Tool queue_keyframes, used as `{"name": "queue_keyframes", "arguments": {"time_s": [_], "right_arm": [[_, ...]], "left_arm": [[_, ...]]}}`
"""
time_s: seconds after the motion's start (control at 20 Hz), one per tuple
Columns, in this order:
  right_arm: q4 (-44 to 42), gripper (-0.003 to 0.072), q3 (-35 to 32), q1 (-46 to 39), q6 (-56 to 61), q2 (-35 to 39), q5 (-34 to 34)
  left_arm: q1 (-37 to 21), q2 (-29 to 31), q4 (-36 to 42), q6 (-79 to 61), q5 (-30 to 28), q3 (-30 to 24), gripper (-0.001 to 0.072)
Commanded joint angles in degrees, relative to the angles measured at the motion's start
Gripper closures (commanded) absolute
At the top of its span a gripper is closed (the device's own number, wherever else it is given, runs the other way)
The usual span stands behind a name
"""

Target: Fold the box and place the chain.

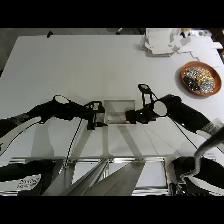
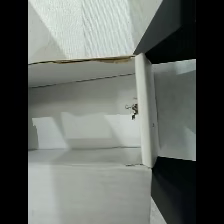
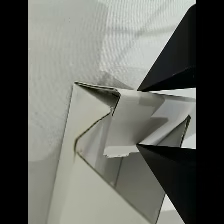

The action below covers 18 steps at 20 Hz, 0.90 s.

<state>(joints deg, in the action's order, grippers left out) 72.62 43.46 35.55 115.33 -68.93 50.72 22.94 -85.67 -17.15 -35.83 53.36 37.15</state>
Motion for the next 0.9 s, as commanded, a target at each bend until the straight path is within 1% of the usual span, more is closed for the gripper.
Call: {"name": "queue_keyframes", "arguments": {"time_s": [0.0,0.2,0.45,0.6,0.7,0.85], "right_arm": [[3.8,0.0396,2.3,2.4,8.0,-1.9,1.3],[6.6,0.0396,5.6,5.3,12.5,-6.7,4.8],[11.1,0.0396,5.8,5.8,19.6,-7.1,7.2],[13.7,0.0396,7.8,6.9,21.4,-8.2,8.1],[14.6,0.0396,10.3,7.1,21.4,-10.5,10.6],[14.9,0.0396,10.9,7.2,21.4,-11.9,11.5]], "left_arm": [[0.0,0.0,0.0,-0.1,0.0,0.0,0.0622],[0.0,0.0,-0.1,-0.1,0.0,0.0,0.0622],[0.0,0.0,0.0,-0.1,0.0,0.0,0.0622],[0.0,0.0,0.0,-0.1,0.0,0.0,0.0622],[0.0,0.0,0.0,-0.1,0.0,0.0,0.0622],[0.0,0.0,-0.1,-0.1,0.0,0.0,0.0622]]}}
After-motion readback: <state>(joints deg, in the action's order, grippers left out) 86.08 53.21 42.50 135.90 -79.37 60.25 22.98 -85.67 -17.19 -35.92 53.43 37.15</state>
